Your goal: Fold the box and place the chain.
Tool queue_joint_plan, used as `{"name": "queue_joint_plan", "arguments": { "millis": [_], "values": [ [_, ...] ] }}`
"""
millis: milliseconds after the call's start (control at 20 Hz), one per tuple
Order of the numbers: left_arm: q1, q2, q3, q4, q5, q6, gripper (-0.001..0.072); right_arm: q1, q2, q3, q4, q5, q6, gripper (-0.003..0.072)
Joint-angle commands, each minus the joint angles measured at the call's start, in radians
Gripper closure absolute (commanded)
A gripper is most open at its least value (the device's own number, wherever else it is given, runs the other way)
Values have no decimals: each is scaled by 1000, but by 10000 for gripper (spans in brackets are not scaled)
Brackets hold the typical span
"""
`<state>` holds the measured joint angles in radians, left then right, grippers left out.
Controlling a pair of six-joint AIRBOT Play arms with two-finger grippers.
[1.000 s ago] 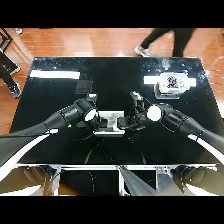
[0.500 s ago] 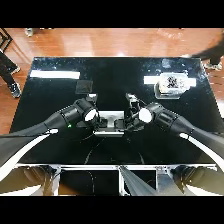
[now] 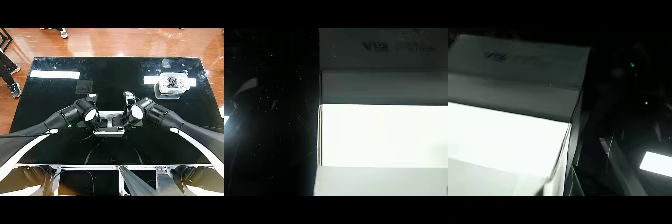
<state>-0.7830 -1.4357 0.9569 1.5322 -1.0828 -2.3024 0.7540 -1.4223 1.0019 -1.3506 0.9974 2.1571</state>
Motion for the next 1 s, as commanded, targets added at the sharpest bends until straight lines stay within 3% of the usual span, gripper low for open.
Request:
{"name": "queue_joint_plan", "arguments": {
  "millis": [0,750,800,900,950],
  "values": [
    [0,0,0,0,0,0,683,13,-31,33,-44,36,37,390],
    [0,0,0,0,2,0,684,17,-61,51,-58,77,59,392],
    [0,0,0,1,2,0,684,17,-61,51,-54,76,60,481],
    [0,0,0,0,2,0,683,17,-61,53,-54,78,61,526],
    [0,0,0,0,2,0,683,17,-61,54,-54,77,61,625]
  ]
}}
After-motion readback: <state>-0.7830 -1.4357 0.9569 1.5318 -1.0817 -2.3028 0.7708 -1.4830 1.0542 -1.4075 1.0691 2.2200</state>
